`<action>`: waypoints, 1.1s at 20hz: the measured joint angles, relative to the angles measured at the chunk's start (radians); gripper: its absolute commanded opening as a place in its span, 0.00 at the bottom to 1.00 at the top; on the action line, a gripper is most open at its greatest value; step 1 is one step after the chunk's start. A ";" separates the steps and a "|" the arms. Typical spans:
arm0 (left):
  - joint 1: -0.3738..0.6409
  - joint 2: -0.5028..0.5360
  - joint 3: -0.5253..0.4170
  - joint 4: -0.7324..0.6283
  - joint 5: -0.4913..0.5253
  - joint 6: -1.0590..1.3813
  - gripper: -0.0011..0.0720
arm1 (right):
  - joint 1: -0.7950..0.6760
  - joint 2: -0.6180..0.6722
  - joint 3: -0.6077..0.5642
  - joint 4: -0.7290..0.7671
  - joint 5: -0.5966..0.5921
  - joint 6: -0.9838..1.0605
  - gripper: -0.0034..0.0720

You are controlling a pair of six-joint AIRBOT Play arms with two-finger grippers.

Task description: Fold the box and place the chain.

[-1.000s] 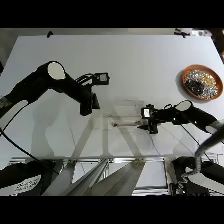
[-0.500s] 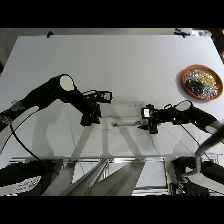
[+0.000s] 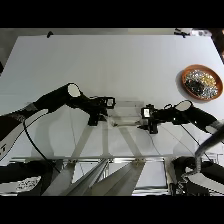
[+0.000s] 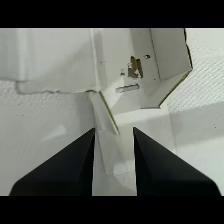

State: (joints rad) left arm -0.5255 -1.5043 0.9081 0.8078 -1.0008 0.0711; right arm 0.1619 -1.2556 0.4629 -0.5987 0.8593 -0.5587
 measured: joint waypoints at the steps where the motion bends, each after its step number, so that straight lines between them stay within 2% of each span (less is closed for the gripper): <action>1: -0.004 -0.005 -0.001 -0.001 0.002 0.005 0.36 | 0.000 0.000 0.000 0.000 0.000 0.000 0.58; 4: -0.017 -0.014 -0.002 -0.006 0.004 0.012 0.34 | 0.000 0.000 0.000 0.000 0.000 0.000 0.58; 6: -0.028 -0.017 -0.002 -0.008 0.005 0.015 0.22 | 0.000 0.000 0.000 0.000 0.000 0.000 0.58; 15: -0.064 -0.019 -0.002 -0.029 0.029 0.019 0.23 | 0.000 0.000 0.000 -0.001 0.000 -0.001 0.58; 17: -0.065 -0.019 -0.002 -0.030 0.034 0.019 0.25 | 0.000 0.000 0.000 -0.001 0.000 -0.001 0.58; 19: -0.061 -0.019 -0.002 -0.018 0.036 0.019 0.41 | 0.000 0.000 0.000 0.000 0.000 0.000 0.58; 22: -0.046 -0.019 -0.002 0.013 0.029 0.019 0.42 | 0.000 0.000 0.000 0.000 0.000 0.001 0.58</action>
State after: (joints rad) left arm -0.5713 -1.5238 0.9062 0.8207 -0.9718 0.0902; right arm 0.1619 -1.2556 0.4629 -0.5987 0.8593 -0.5575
